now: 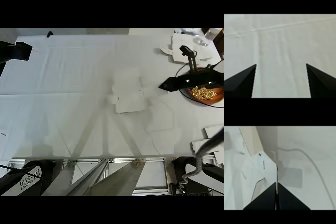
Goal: Fold the box and place the chain.
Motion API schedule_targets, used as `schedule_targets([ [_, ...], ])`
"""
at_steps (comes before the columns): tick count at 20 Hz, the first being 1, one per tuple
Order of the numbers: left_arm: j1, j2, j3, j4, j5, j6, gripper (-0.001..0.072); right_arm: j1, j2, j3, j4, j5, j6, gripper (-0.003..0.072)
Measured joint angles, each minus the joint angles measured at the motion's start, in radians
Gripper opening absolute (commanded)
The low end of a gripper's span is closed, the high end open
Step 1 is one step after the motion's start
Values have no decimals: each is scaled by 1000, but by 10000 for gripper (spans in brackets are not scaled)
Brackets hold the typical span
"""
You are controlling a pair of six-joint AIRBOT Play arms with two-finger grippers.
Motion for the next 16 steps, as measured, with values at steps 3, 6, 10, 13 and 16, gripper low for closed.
schedule_targets([
  [3, 0, 0, 0, 0, 0, 0, 696, 80, 6, -3, 92, -111, -51, 10],
  [6, 0, 0, 0, 0, 0, 0, 696, 146, 9, -27, 142, -232, -93, 10],
  [10, 0, 0, 0, 0, 0, 0, 696, 180, 10, -145, 277, -412, -228, 10],
  [13, 0, 0, 0, 0, 0, 0, 696, 188, 10, -254, 352, -521, -349, 10],
  [16, 0, 0, 0, 0, 0, 0, 696, 192, 3, -328, 385, -596, -442, 10],
])
